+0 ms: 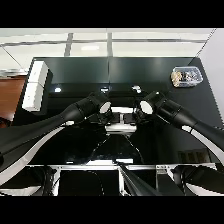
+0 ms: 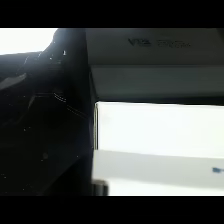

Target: Fold the box and place the chain.

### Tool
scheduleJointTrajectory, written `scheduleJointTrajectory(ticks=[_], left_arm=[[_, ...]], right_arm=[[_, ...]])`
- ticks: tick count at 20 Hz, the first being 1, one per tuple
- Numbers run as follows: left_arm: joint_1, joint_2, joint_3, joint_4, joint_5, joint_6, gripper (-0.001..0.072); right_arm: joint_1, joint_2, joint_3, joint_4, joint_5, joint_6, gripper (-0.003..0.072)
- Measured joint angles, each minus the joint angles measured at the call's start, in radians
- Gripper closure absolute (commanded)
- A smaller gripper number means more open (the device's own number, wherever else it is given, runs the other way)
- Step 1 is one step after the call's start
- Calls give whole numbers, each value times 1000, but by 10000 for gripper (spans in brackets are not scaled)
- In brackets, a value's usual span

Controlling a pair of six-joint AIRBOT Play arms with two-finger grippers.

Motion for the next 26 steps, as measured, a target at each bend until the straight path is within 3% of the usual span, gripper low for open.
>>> scheduleJointTrajectory(ticks=[12,13,14,19,21,26], left_arm=[[0,0,0,2,0,-2,686],[0,0,0,2,0,-2,686],[0,0,0,2,0,-2,686],[0,0,0,-1,-3,-4,686],[0,0,0,6,1,2,685],[0,0,0,3,0,0,686]], right_arm=[[-3,-8,-72,27,-69,24,384],[-3,-8,-72,28,-77,27,428],[-3,-8,-73,30,-86,31,672],[-4,-9,-74,29,-93,53,672],[-4,-8,-74,34,-89,52,431],[-4,-9,-74,38,-86,61,425]])
